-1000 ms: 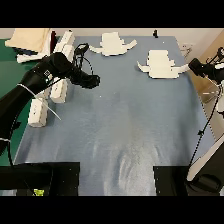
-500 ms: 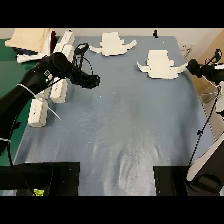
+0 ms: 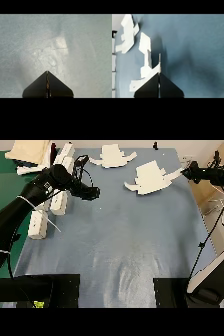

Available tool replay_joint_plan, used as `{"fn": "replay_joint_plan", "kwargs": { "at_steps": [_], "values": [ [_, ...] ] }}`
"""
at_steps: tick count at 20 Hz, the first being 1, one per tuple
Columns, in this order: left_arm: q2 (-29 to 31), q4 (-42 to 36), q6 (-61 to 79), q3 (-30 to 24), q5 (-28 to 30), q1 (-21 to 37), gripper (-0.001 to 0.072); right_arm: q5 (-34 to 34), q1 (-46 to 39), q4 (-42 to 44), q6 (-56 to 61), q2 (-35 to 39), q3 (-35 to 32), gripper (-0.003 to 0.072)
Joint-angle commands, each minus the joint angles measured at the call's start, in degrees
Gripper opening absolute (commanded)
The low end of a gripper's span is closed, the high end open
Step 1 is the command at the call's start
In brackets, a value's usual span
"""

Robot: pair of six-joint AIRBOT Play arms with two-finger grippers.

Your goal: Fold the box.

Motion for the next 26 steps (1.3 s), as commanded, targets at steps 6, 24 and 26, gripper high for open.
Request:
{"fn": "replay_joint_plan", "kwargs": {
  "at_steps": [6,24,26],
  "values": [
    [2.2,0.0,1.0,0.0,-10.5,1.4,0.0015,10.6,7.3,-23.5,15.9,31.9,-31.0,-0.0006],
    [13.5,-14.4,8.4,-18.6,-14.0,2.8,0.0014,1.7,13.4,-28.9,25.9,84.5,-91.1,0.0533],
    [13.5,-15.2,8.4,-18.5,-14.0,2.8,0.0015,1.8,12.9,-34.7,26.0,81.4,-88.8,0.0530]
  ]
}}
